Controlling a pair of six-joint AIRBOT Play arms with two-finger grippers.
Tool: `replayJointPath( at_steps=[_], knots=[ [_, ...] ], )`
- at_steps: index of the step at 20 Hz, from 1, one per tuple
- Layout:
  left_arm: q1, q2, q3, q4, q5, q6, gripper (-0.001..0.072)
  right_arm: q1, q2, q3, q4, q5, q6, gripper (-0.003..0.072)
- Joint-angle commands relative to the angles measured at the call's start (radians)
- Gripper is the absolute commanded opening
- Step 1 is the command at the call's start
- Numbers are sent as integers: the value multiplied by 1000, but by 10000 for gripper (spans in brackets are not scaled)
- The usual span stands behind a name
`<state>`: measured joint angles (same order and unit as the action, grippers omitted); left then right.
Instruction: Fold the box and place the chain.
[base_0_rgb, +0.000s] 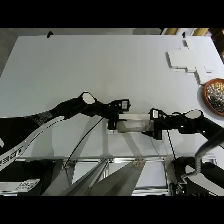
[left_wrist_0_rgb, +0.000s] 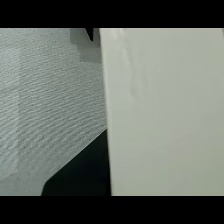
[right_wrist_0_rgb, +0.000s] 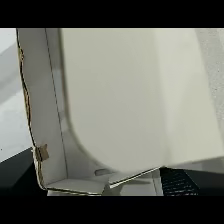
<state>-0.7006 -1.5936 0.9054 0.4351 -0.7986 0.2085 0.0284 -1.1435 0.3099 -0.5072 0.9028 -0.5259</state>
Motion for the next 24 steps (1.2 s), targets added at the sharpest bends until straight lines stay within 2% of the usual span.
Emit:
replayJointPath(
  at_steps=[1, 11, 15, 24],
  knots=[
    [1, 0, 0, 0, 1, 0, 10, 2, -14, 2, -4, 1, -8, 643],
    [1, 0, 0, 0, 1, 0, 10, 26, -44, 14, -12, -1, 5, 639],
    [1, 0, 0, 0, 1, 0, 10, -10, -44, 14, -40, 6, 12, 639],
    [1, 0, 0, 0, 1, 0, 10, -2, -45, 14, -12, 5, -8, 638]
  ],
)
